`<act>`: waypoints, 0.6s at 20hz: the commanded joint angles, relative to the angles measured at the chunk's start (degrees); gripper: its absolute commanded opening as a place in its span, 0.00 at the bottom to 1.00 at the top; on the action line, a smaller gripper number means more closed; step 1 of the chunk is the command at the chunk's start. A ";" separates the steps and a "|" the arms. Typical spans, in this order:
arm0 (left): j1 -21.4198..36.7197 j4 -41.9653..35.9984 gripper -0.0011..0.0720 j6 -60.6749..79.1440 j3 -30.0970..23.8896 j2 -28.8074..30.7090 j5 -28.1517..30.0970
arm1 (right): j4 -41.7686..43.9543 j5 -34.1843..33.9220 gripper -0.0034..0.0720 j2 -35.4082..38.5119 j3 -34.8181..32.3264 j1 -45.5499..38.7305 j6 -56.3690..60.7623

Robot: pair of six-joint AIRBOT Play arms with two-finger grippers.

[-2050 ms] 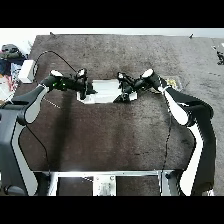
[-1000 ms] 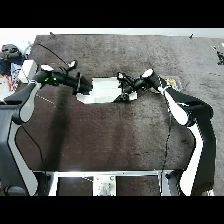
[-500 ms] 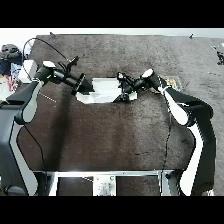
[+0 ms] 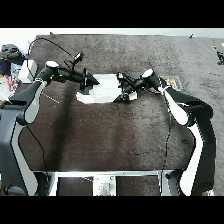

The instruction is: Fold the box and place the chain.

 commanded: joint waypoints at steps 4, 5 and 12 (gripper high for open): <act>-0.07 -0.31 0.03 -3.32 0.07 -0.04 9.60 | -0.02 0.04 0.64 0.04 -0.02 -0.04 -0.02; -0.07 0.48 0.03 -4.09 0.04 -0.24 9.81 | 0.00 0.04 0.64 0.04 -0.02 -0.04 0.00; -1.29 8.55 0.03 -6.08 -0.83 -1.81 11.15 | 0.00 0.04 0.64 0.04 -0.02 -0.04 0.00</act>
